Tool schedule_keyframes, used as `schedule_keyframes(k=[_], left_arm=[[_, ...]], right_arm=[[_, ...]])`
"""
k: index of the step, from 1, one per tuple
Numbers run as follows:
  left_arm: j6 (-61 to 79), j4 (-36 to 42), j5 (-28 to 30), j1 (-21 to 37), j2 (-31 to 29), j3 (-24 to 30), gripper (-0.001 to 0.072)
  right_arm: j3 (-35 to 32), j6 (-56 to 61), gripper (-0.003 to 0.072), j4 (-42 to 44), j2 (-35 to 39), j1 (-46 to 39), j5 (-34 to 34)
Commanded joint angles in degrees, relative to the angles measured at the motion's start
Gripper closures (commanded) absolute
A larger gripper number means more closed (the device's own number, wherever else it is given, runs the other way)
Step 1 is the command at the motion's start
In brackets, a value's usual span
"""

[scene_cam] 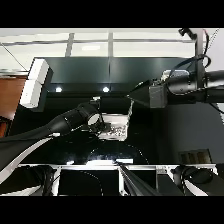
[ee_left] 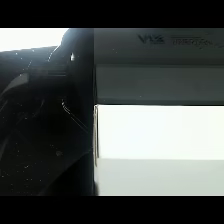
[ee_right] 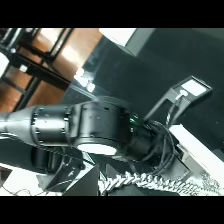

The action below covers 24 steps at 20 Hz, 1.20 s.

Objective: Fold the box and place the chain.

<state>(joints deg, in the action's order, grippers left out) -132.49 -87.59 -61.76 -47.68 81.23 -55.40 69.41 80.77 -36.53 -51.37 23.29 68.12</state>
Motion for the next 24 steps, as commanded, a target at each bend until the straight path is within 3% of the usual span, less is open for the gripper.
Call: schedule_keyframes(k=[1, 11, 20, 24], left_arm=[[0.0, 0.0, 0.2, 0.0, 0.0, 0.0, 0.0679], [0.0, 0.0, 0.2, 0.0, 0.0, 0.0, 0.0679], [0.0, 0.0, 0.2, 0.0, 0.0, 0.0, 0.0679], [0.0, 0.0, 0.2, 0.0, 0.0, 0.0, 0.0679]], right_arm=[[-1.7, -0.3, 0.0673, -0.4, -0.3, 0.0, -0.6], [-2.5, -0.7, 0.0673, -2.3, -1.7, 0.4, -1.2], [-2.4, -0.6, 0.0673, -4.4, 1.2, -6.9, 6.9], [-2.5, -0.8, 0.0673, -1.5, 1.4, -5.6, 9.1]])
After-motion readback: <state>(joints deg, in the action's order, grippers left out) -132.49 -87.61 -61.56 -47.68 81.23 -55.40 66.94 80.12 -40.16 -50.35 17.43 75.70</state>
